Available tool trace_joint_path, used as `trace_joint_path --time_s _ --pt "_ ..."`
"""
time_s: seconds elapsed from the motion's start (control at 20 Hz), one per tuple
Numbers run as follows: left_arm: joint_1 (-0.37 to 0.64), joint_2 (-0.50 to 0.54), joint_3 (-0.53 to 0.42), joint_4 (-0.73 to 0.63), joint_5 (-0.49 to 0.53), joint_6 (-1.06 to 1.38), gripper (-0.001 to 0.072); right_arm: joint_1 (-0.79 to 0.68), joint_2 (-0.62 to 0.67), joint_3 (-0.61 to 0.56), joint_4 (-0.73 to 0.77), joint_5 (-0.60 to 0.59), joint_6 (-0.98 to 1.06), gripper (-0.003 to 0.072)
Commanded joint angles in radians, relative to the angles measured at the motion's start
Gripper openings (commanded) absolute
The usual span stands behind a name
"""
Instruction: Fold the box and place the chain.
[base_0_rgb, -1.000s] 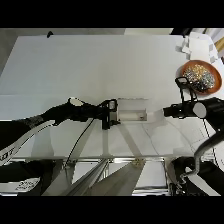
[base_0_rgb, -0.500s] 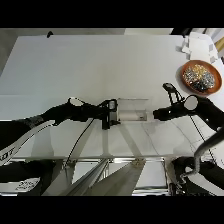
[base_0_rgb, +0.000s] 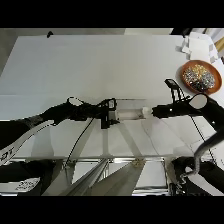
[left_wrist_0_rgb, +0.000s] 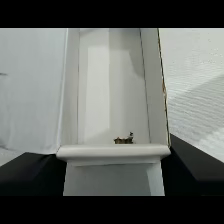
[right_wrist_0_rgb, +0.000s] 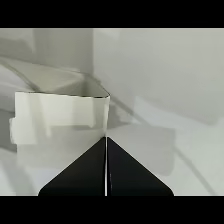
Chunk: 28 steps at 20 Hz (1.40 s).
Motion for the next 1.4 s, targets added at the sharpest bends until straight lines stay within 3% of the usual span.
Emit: trace_joint_path --time_s 0.0,0.3,0.35,0.4,0.45,0.7,0.85,1.1,1.35 --pt "-0.001 -0.001 0.001 -0.001 -0.002 0.002 0.0031 0.000 0.046 -0.001 -0.009 -0.004 -0.008 0.0016" --pt "0.000 -0.001 0.001 -0.001 -0.002 0.002 0.0031 0.021 0.066 -0.001 -0.002 0.023 -0.008 0.0062" --pt "0.000 -0.001 0.001 -0.001 -0.002 0.002 0.0031 0.033 0.066 -0.001 -0.002 0.018 -0.008 0.0090" --pt "-0.001 -0.001 0.001 -0.001 -0.002 0.002 0.0031 0.045 0.066 -0.001 -0.003 0.013 -0.008 0.0192" --pt "-0.001 -0.001 0.001 -0.001 -0.002 0.002 0.0031 0.055 0.066 -0.001 -0.005 0.012 -0.008 0.0225" --pt "0.000 -0.001 0.001 -0.001 -0.002 0.002 0.0031 0.060 0.068 -0.001 -0.019 0.007 -0.007 0.0228" --pt "0.000 -0.001 0.001 -0.001 -0.002 0.002 0.0031 0.054 0.111 0.000 -0.041 0.003 0.001 0.0214" --pt "-0.001 -0.001 0.001 -0.001 -0.002 0.002 0.0031 -0.057 0.247 0.000 -0.237 0.041 0.106 0.0018" --pt "0.000 -0.001 0.001 -0.001 -0.002 0.002 0.0031 -0.163 0.181 -0.019 -0.302 0.090 0.161 0.0014"
